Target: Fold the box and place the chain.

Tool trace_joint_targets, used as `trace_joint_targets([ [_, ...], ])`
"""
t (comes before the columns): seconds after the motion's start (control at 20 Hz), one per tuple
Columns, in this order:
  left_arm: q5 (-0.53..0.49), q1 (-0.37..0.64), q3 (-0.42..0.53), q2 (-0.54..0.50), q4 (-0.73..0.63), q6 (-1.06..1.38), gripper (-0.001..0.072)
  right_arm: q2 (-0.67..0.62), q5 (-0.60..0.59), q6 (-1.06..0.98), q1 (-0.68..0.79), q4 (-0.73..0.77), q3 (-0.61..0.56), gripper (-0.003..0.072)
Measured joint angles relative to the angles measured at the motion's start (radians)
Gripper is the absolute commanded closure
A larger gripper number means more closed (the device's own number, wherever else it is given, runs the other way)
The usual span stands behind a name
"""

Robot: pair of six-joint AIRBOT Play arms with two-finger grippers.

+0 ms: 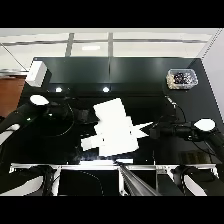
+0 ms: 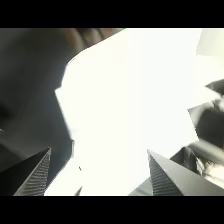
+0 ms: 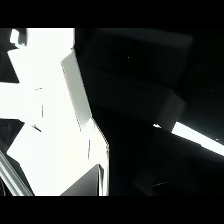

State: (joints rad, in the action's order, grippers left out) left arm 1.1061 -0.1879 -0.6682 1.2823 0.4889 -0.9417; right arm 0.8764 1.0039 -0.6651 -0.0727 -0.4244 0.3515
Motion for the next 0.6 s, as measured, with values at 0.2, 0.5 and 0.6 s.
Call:
trace_joint_targets([
  [0.2, 0.06, -0.003, -0.001, 0.129, -0.075, 0.136, 0.0023, -0.003, -0.011, -0.004, -0.01, 0.009, -0.005, 0.0634],
  [0.5, 0.129, -0.024, -0.002, 0.208, -0.166, 0.372, 0.0023, -0.003, -0.016, -0.011, -0.013, 0.011, -0.006, 0.0634],
  [0.6, 0.127, -0.038, -0.012, 0.216, -0.184, 0.424, 0.0023, -0.003, -0.018, -0.013, -0.013, 0.011, -0.006, 0.0634],
])
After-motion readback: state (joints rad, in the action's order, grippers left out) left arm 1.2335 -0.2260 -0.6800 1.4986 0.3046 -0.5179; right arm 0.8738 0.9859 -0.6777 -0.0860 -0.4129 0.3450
